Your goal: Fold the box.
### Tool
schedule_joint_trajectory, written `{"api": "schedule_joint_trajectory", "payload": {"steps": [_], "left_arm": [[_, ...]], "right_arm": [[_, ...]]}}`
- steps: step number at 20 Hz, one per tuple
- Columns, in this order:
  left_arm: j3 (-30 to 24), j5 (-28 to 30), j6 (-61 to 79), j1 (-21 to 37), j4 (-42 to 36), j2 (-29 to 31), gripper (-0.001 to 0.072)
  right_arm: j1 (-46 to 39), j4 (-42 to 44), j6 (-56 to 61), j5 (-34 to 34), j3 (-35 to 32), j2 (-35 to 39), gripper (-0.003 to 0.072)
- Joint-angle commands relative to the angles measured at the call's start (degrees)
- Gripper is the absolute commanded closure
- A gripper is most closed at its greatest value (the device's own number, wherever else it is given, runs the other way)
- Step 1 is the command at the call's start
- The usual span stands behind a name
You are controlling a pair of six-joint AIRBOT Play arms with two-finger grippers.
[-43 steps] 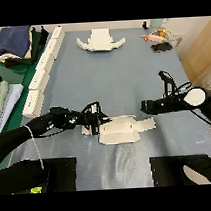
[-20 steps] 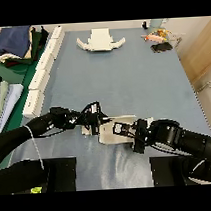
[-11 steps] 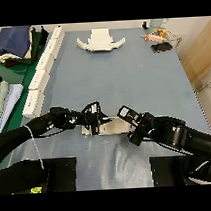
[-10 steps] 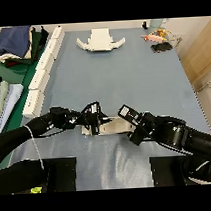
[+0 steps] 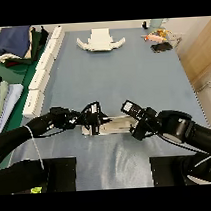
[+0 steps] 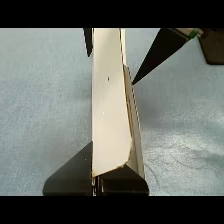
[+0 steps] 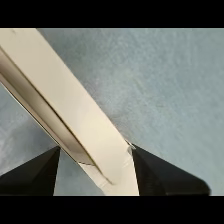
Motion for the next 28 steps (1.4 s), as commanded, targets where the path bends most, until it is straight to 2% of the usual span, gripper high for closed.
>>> {"api": "schedule_joint_trajectory", "payload": {"steps": [1,3,5,9,16,21,28], "left_arm": [[0.02,-0.04,0.04,0.00,0.04,0.04,0.0695],[0.02,-0.02,0.04,0.00,0.04,0.04,0.0695],[0.02,-0.02,0.04,0.00,0.04,0.04,0.0695],[0.00,-0.02,0.04,0.00,0.04,0.04,0.0695],[0.00,-0.04,0.04,0.00,0.04,0.04,0.0695],[0.02,-0.04,0.04,0.00,0.04,0.04,0.0695],[0.00,-0.04,0.04,0.00,0.04,0.04,0.0695]], "right_arm": [[-12.28,27.10,-37.29,-1.16,-0.04,-0.37,-0.0031],[-20.59,42.51,-57.92,2.64,0.00,-2.38,-0.0031],[-26.71,52.11,-73.44,8.66,0.07,-5.64,-0.0031],[-29.57,57.68,-82.79,9.57,0.09,-11.10,-0.0032],[-29.57,59.06,-82.53,9.70,-0.07,-16.65,-0.0031],[-29.57,55.69,-76.35,9.70,-0.28,-16.70,-0.0027],[-29.53,56.30,-76.28,8.70,-0.28,-15.69,-0.0025]]}}
